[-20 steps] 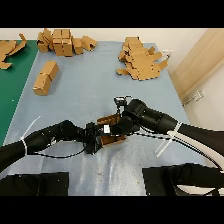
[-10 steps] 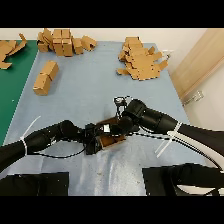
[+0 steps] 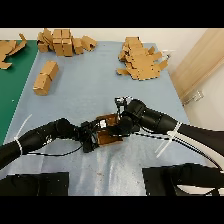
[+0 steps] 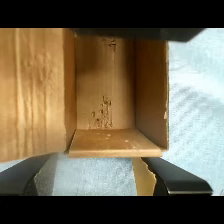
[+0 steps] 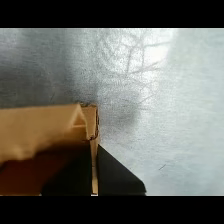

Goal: Fold the box.

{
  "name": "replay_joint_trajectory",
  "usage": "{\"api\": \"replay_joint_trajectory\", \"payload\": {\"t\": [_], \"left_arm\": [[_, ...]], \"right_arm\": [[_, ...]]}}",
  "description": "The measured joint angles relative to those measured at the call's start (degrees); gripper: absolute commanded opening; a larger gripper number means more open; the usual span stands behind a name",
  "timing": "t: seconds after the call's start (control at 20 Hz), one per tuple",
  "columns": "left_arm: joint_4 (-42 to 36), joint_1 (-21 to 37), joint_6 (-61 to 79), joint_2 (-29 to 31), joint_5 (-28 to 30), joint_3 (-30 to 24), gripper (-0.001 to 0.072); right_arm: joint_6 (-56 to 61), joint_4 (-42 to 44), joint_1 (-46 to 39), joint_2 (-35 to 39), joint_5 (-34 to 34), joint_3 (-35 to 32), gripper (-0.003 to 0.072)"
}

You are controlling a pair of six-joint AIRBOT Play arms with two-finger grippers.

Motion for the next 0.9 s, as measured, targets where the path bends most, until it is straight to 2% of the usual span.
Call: {"api": "replay_joint_trajectory", "payload": {"t": [0.4,0.65,0.9], "left_arm": [[3.39,0.24,-2.01,0.17,-2.93,0.07,0.0702],[9.33,0.55,-7.67,0.24,-3.41,0.07,0.0702],[10.8,0.81,-10.49,0.24,-2.71,0.07,0.0702]], "right_arm": [[0.98,0.33,0.09,0.0,-0.39,0.0,0.0008],[1.2,-0.33,-0.02,0.0,-1.25,0.04,0.0008],[1.46,-0.76,-0.02,0.0,-1.46,0.04,0.0008]]}}
